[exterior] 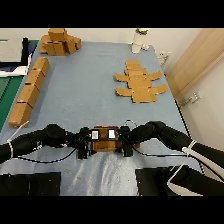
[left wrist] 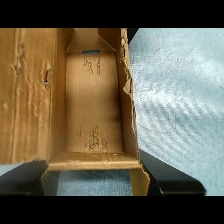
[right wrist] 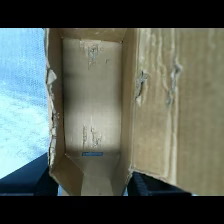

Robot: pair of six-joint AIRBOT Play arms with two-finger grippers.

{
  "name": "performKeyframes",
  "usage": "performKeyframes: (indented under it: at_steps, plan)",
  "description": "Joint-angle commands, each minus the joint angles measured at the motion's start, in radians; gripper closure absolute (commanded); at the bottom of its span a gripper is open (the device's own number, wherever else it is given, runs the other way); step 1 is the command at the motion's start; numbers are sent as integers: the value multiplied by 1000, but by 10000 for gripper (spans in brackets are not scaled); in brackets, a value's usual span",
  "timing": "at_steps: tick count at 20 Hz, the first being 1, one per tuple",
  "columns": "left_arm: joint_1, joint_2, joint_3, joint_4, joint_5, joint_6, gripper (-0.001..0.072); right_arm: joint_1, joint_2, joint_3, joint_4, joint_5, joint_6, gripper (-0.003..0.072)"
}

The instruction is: Fold the box.

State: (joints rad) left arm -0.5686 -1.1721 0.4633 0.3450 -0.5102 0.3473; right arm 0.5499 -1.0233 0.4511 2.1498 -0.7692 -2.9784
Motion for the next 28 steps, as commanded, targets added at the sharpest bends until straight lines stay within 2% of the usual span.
performKeyframes:
  at_steps: [1, 11, 12, 13, 15, 18, 21, 24, 28]
  plan:
    - [1, 0, 1, 0, 3, 0, 238, 0, 0, 1, 0, 0, 0, 180]
    - [1, 0, 1, 0, 3, 0, 238, 0, 2, 1, 5, -1, 0, 179]
    - [1, 0, 1, 0, 3, 0, 238, 0, 3, 3, 12, 4, 0, 34]
    - [1, 0, 1, 0, 3, 0, 238, -2, 3, 11, 12, -9, 37, -34]
    - [1, 0, 1, 0, 3, 0, 238, -2, 19, 35, -26, -47, 129, -34]
    - [1, 0, 1, 0, 3, 0, 238, -11, 65, 40, -149, -142, 282, -34]
    - [1, 0, 1, 0, 3, 0, 238, -10, 158, 40, -210, -307, 419, -34]
    - [1, 0, 1, 0, 3, 0, 238, -10, 278, 40, -162, -471, 558, -33]
    - [1, 0, 1, 0, 3, 0, 238, -7, 409, 40, 0, -518, 733, -31]
